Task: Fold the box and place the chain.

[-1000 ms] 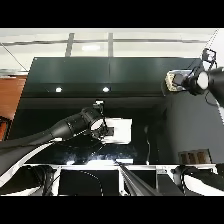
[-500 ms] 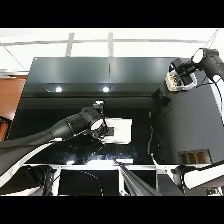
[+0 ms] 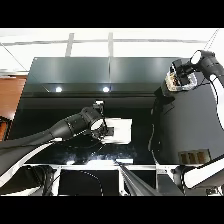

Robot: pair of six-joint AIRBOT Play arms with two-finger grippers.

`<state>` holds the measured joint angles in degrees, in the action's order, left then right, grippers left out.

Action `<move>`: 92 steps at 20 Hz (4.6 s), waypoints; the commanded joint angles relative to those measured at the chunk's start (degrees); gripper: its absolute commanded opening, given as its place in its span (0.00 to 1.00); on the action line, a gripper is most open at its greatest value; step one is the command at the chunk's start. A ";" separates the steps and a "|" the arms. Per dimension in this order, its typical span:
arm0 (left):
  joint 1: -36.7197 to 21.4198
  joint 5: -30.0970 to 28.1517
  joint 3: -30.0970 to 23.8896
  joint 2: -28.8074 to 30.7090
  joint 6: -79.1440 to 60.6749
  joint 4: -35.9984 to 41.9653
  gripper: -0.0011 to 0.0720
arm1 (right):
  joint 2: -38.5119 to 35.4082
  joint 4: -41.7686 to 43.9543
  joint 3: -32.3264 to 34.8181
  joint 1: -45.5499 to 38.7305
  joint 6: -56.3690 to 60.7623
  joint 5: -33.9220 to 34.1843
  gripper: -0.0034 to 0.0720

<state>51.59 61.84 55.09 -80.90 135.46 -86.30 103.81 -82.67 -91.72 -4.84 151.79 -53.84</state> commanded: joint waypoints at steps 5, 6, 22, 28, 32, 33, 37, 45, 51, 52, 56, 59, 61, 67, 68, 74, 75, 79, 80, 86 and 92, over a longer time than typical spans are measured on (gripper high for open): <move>-0.02 -0.04 0.00 -0.02 -0.02 0.00 0.06 | 2.95 0.66 -0.07 -0.04 0.31 2.43 0.77; -0.02 -0.04 0.00 -0.02 0.00 0.00 0.06 | 2.95 0.55 -0.07 -0.07 -0.68 2.43 0.72; -0.02 -0.11 0.00 -0.02 -0.02 0.00 0.06 | -27.02 16.65 -0.28 -4.90 -57.29 -6.36 0.05; -0.02 -0.07 0.00 -0.02 -0.02 0.00 0.06 | -37.29 13.38 0.39 -5.44 -62.05 -13.05 0.05; -0.02 -0.07 0.00 -0.02 -0.02 0.00 0.06 | -29.59 8.24 7.72 -5.44 -52.28 -11.39 0.53; -0.02 -0.07 0.00 -0.02 0.00 0.00 0.06 | -25.94 9.38 7.74 -5.40 -50.25 -10.47 0.82; -0.02 -0.02 0.00 -0.02 -0.02 0.00 0.06 | -14.19 12.81 7.67 -5.22 -31.63 -2.93 0.78; -0.02 -0.04 0.00 -0.02 -0.02 0.00 0.06 | -3.93 15.96 5.55 -5.05 -18.34 3.52 0.78; -0.02 -0.02 0.00 -0.02 0.00 0.02 0.06 | 0.17 16.92 5.53 -4.31 -14.53 7.28 0.78; -0.02 -0.02 0.00 -0.02 -0.02 0.00 0.06 | 0.90 17.42 5.53 -4.20 -14.38 8.00 0.78; -0.02 -0.02 0.00 -0.02 -0.02 0.00 0.06 | 2.54 18.05 5.53 -4.20 -14.73 9.60 0.51; -0.02 -0.04 0.00 -0.02 -0.02 0.00 0.06 | 2.29 19.87 4.55 -4.20 -22.05 9.84 0.06; -0.02 -0.07 0.00 -0.02 -0.02 0.00 0.06 | 1.73 20.06 2.86 -4.22 -25.77 7.50 0.06; -0.02 -0.07 0.00 -0.02 0.00 0.00 0.06 | -6.91 19.89 1.66 -4.24 -41.22 2.82 0.05; -0.02 -0.07 0.00 -0.02 -0.02 0.00 0.06 | -8.76 19.82 1.66 -4.24 -43.50 1.81 0.05; -0.02 -0.07 0.00 -0.02 -0.02 0.00 0.06 | -20.37 19.87 1.66 -4.22 -54.25 -1.49 0.05; -0.02 -0.07 0.00 -0.02 -0.02 0.00 0.06 | -22.69 19.87 1.66 -4.22 -55.58 -1.44 0.05; -0.02 -0.07 0.00 -0.02 0.00 0.00 0.06 | -31.63 20.24 0.13 -4.22 -59.98 -1.42 0.05; -0.02 -0.07 0.00 -0.02 -0.02 0.00 0.06 | -33.53 21.03 -1.01 -4.22 -61.81 -1.77 0.05; -0.02 -0.07 0.00 -0.02 0.00 0.00 0.06 | -41.09 26.29 -10.43 -4.22 -68.85 -9.01 0.05; -0.02 -0.04 0.00 -0.02 -0.02 0.00 0.06 | -44.85 33.77 -11.23 -4.22 -72.83 -20.39 0.05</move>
<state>51.59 61.80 55.09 -80.90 135.46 -86.28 60.73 -53.41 -102.28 -9.06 81.67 -67.26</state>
